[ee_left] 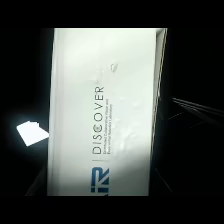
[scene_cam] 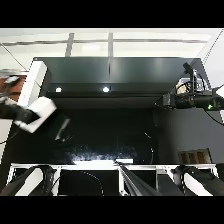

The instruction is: Fold the box and place the chain.

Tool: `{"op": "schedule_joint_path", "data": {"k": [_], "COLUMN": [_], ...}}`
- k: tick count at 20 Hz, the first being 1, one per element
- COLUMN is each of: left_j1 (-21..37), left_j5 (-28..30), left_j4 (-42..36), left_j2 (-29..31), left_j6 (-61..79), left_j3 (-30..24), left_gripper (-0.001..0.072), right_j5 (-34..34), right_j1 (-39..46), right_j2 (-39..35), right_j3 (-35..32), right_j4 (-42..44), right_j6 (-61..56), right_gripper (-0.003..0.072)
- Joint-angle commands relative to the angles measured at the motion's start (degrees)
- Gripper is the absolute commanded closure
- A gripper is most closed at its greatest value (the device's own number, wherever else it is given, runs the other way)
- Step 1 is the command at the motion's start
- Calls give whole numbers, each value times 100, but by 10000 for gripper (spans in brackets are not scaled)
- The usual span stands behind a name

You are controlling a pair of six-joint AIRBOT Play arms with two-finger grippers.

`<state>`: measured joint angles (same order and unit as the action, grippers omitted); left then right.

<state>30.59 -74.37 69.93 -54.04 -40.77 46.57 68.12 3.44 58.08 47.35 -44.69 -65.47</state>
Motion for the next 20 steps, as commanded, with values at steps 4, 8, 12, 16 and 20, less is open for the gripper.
{"op": "schedule_joint_path", "data": {"k": [4, 8, 12, 16, 20], "left_j1": [1731, 1731, 1628, 1456, 1445], "left_j5": [699, 1217, 1333, 1843, 1729], "left_j4": [356, 278, -7, 11, -4], "left_j2": [-221, -643, -1073, -1204, -1071], "left_j6": [-188, -61, 203, 188, 120], "left_j3": [-2, -2, -57, -280, -70], "left_gripper": [468, 465, 435, 38, -8], "right_j5": [-46, -157, -382, -402, -409], "right_j1": [0, 0, 0, 0, 2], "right_j2": [-2, -2, -2, -2, -2], "right_j3": [-63, -83, -83, -83, -83], "right_j4": [-35, -15, -17, -20, -20], "right_j6": [9, -83, -98, -101, -118], "right_gripper": [650, 650, 650, 650, 650]}}
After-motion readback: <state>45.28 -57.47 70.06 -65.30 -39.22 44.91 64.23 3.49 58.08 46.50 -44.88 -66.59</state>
